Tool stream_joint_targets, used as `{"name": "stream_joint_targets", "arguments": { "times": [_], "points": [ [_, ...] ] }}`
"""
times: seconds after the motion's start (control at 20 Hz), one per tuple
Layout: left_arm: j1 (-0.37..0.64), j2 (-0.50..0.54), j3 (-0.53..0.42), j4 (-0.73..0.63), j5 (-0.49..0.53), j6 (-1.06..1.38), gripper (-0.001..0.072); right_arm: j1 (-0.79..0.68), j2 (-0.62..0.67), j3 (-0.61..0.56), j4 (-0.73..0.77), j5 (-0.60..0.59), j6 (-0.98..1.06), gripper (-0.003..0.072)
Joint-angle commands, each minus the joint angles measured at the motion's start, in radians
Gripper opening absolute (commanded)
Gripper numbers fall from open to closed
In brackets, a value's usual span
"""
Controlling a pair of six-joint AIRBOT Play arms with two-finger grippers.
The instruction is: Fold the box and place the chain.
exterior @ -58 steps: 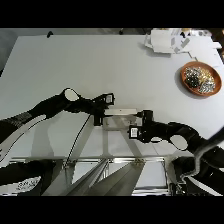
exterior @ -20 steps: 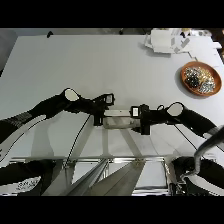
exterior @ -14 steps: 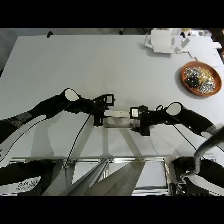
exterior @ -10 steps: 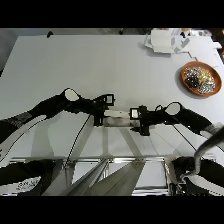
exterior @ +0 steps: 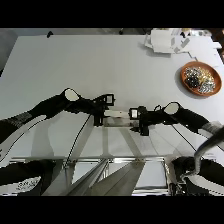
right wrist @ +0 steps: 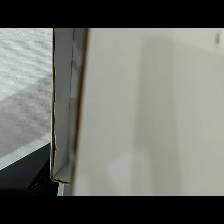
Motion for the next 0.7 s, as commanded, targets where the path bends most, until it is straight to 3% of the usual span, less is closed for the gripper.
{"name": "stream_joint_targets", "arguments": {
  "times": [0.0,0.35,0.65],
  "points": [
    [0.0,0.001,0.0,0.0,0.001,0.0,0.0011,0.0,-0.002,-0.001,-0.004,0.0,-0.002,0.0348],
    [0.0,0.001,0.0,0.0,0.001,0.0,0.0011,0.0,-0.002,-0.001,-0.011,0.0,-0.002,0.0293],
    [0.0,0.001,0.0,0.0,0.001,0.0,0.0011,0.0,-0.002,-0.001,-0.011,0.004,-0.001,0.0297]
  ]
}}
